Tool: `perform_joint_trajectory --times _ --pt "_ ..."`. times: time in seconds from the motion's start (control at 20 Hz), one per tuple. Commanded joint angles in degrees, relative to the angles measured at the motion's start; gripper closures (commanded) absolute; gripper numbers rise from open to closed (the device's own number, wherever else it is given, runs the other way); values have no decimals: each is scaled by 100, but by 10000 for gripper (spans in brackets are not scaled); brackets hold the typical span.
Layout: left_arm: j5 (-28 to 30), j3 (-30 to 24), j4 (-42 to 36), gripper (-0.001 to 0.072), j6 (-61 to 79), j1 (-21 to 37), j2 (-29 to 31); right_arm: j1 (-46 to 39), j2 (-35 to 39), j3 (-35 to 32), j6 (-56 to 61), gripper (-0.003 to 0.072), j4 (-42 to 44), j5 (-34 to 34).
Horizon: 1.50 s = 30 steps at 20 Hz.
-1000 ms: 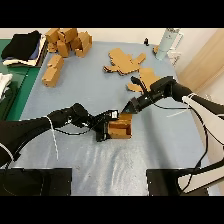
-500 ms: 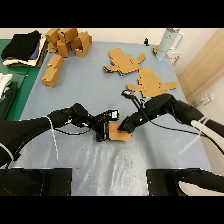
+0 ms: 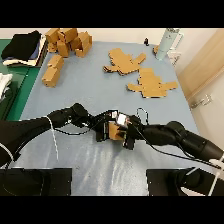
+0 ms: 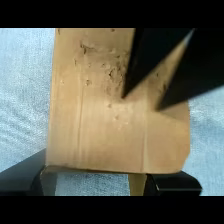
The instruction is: Fold the box.
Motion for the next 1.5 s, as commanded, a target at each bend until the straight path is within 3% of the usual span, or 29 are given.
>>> perform_joint_trajectory --times 0.0,0.25,0.35,0.45,0.75,0.85,0.9,0.95,1.0,1.45 --pt "0 7 2 263 2 2 -2 267 343 -280 2 260 -431 468" --pt "2 7 0 263 2 2 -2 229 -166 -273 2 259 -1523 678" --pt "2 4 0 262 2 2 -2 238 -271 -267 -55 135 -1624 846" --pt "2 7 0 263 2 2 -2 260 -249 -267 -223 90 -1620 868" --pt "0 4 0 263 2 2 -2 258 -345 -271 -407 93 -1676 870" --pt "0 4 0 263 2 2 -2 258 -374 -271 -409 109 -1714 887" --pt "0 4 0 263 2 2 -2 258 -363 -269 -470 167 -1714 887" --pt "0 4 0 263 2 2 -2 258 -343 -267 -501 291 -1714 887" --pt "0 7 0 263 2 2 -2 258 -317 -267 -505 343 -1714 887" --pt "0 4 2 263 2 2 -2 260 -39 -267 -505 346 -1665 813"
